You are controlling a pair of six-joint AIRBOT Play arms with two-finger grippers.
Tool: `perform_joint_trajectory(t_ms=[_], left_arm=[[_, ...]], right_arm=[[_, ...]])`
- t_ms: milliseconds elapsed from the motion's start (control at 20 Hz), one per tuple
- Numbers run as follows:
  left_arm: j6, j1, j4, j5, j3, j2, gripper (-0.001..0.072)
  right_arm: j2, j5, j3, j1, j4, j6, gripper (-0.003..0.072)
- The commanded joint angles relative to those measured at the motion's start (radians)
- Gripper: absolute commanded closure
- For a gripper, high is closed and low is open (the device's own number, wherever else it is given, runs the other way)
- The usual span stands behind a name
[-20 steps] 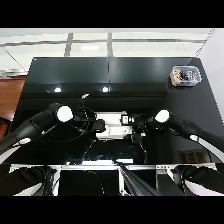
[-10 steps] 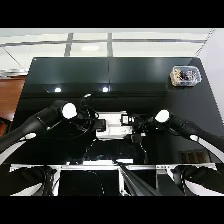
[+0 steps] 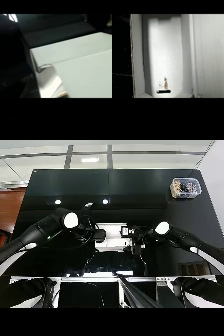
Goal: Fold the box and place the chain.
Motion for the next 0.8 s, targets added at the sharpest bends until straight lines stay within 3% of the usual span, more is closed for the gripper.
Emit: perform_joint_trajectory(t_ms=[0, 400, 600, 750], left_arm=[[-0.063, -0.011, 0.098, -0.031, 0.005, -0.002, 0.021], [-0.106, -0.08, 0.129, -0.024, 0.04, -0.086, 0.021], [-0.297, -0.15, 0.328, -0.051, 0.078, -0.089, 0.021], [-0.341, -0.184, 0.348, -0.062, 0.084, -0.106, 0.021]], right_arm=[[0.0, 0.002, -0.001, 0.001, -0.001, 0.0, 0.0442], [0.0, 0.001, -0.001, 0.003, -0.002, 0.0, 0.0442], [0.0, 0.001, -0.001, 0.003, -0.002, 0.0, 0.0442], [0.0, 0.001, -0.001, 0.003, -0.002, 0.0, 0.0441]])
